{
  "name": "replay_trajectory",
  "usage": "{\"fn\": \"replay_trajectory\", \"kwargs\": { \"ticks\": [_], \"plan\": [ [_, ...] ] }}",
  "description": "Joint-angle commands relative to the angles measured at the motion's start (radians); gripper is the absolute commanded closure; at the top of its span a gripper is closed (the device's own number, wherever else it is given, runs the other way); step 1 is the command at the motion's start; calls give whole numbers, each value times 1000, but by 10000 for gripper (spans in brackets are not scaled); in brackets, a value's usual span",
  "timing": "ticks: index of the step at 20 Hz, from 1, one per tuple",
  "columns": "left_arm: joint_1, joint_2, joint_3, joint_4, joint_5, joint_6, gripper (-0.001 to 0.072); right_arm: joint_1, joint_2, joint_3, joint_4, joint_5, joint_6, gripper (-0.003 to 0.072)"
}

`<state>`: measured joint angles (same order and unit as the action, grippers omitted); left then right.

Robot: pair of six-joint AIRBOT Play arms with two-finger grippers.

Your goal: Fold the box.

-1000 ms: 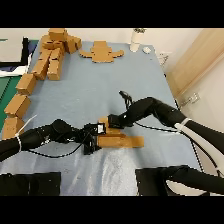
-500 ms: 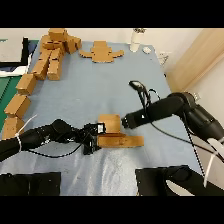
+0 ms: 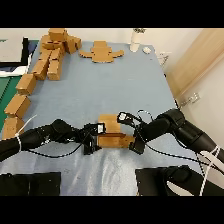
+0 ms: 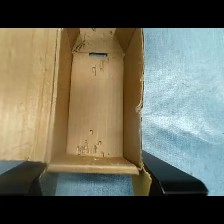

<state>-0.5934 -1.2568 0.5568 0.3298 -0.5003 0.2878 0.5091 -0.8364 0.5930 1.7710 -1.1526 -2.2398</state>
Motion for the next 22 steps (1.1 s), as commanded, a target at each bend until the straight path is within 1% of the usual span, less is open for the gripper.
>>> {"fn": "replay_trajectory", "kwargs": {
  "ticks": [1,3,5,9,12,13,14,15,16,17,18,19,20,21,22],
  "plan": [
    [1,0,0,0,1,0,96,4,-18,-21,-5,141,-217,27],
    [1,0,0,0,0,0,95,4,-25,-21,36,164,-287,27],
    [1,0,0,0,1,0,96,4,-35,-21,73,164,-293,27],
    [1,0,0,0,1,0,96,4,-37,-21,72,180,-293,27],
    [1,0,0,0,0,0,95,4,-58,-21,74,180,-294,41],
    [1,0,0,0,0,0,95,5,-67,-21,78,181,-298,74],
    [1,0,0,0,0,0,95,5,-74,-22,88,180,-321,162],
    [1,0,0,0,1,0,96,5,-77,-24,97,181,-336,186],
    [1,0,0,0,0,0,95,6,-79,-24,97,182,-338,258],
    [1,0,0,0,1,0,95,6,-79,-24,98,180,-346,372],
    [1,0,0,0,0,0,95,6,-79,-24,101,180,-348,408],
    [1,0,0,0,0,0,95,6,-79,-25,113,180,-362,410],
    [1,0,0,0,1,0,95,6,-79,-25,124,180,-373,430],
    [1,0,0,0,1,0,96,6,-79,-25,142,180,-390,469],
    [1,0,0,0,0,0,95,6,-80,-26,158,183,-406,469]
  ]
}}
